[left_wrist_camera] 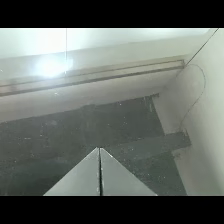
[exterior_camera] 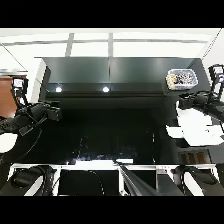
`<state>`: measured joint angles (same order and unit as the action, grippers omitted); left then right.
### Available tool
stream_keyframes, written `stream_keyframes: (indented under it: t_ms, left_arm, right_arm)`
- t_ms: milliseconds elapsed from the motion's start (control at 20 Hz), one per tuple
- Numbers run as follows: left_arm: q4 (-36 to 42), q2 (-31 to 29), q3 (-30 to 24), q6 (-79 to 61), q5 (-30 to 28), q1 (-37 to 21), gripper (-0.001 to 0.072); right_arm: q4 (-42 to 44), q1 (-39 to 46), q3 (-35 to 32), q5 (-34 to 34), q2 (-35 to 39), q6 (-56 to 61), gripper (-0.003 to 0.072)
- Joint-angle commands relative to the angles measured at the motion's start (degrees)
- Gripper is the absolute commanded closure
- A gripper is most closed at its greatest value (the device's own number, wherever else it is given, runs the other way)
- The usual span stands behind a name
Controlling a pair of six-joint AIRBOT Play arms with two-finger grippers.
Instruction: Fold the box and place the chain.
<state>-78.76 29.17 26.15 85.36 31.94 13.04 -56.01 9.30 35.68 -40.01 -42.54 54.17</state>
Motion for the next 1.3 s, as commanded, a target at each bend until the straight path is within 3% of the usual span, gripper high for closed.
stream_keyframes:
  t_ms: [0, 700, 950, 1000, 1050, 1100, 1150, 1200, 1250]
  left_arm:
    - [-0.02, 0.02, 0.0, -0.02, -0.02, 0.02, 0.0681]
    - [-0.04, 0.02, 0.0, -0.02, -0.02, 0.02, 0.0681]
    - [0.2, 0.09, -0.13, 0.15, -9.99, 0.04, 0.0681]
    - [0.13, 0.46, -0.33, 0.13, -12.52, 0.02, 0.0681]
    - [0.11, 1.11, -0.46, 0.15, -14.93, -0.13, 0.0675]
    - [0.17, 1.97, -0.46, 0.17, -16.87, -0.33, 0.0553]
    - [0.17, 2.64, -0.44, 0.17, -17.75, -0.33, 0.0201]
    - [0.2, 3.23, -0.44, 0.22, -18.27, -0.31, 0.0011]
    - [0.2, 3.63, -0.42, 0.26, -18.14, -0.31, 0.0006]
  right_arm:
    - [0.02, -0.02, -0.04, -0.02, 0.0, 0.0, 0.0669]
    - [1.01, -0.02, -0.04, 0.07, 0.0, 0.02, 0.0669]
    - [14.93, -0.13, -0.07, 16.92, -0.63, -0.44, 0.0668]
    - [14.34, -0.07, -0.07, 21.18, -1.77, -0.42, 0.0595]
    - [13.16, 0.26, -0.07, 24.61, -3.61, -0.42, 0.0202]
    - [12.22, 0.87, -0.02, 25.94, -5.9, -0.42, -0.0029]
    - [11.37, 1.99, -0.02, 25.59, -8.26, -0.39, -0.0031]
    - [10.8, 4.02, 0.2, 24.44, -10.67, -0.39, -0.0031]
    - [9.27, 7.19, 1.05, 23.45, -12.37, 0.09, -0.0031]
